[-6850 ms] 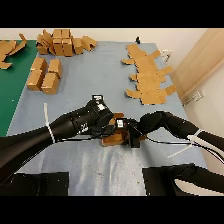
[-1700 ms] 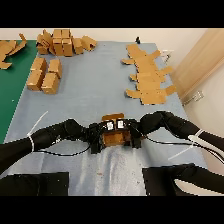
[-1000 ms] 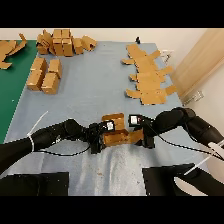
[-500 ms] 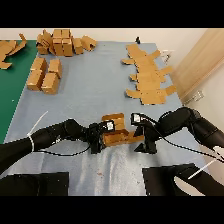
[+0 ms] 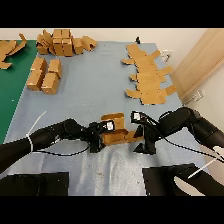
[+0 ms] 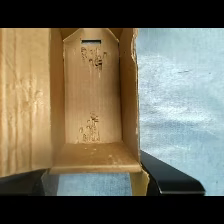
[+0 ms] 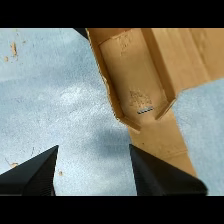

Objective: Fold the box.

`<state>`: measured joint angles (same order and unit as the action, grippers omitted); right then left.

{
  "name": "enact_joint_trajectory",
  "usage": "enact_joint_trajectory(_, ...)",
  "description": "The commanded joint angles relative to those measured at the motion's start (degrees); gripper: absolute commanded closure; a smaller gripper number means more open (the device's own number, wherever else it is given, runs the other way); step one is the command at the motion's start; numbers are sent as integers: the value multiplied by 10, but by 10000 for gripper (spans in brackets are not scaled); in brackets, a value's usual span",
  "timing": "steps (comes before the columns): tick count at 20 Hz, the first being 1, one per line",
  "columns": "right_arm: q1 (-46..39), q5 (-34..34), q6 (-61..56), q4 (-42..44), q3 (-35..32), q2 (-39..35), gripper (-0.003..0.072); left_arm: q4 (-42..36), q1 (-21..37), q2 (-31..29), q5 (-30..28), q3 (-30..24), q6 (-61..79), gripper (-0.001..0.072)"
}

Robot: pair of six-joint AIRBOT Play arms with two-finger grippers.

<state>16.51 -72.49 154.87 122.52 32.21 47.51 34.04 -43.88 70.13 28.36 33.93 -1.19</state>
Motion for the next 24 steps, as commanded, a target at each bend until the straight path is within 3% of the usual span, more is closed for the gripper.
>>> enact_joint_trajectory(1, 0, 0, -6, 0, 0, 0, -34, 13, 2, -16, 8, 1, 7, 196)
enact_joint_trajectory(8, 0, 0, -6, -1, 0, 0, -34, 14, 70, -24, 114, 0, 7, 196)
enact_joint_trajectory(24, 0, 0, -6, 5, 0, 0, -34, 62, 89, -17, 123, 0, 8, 197)
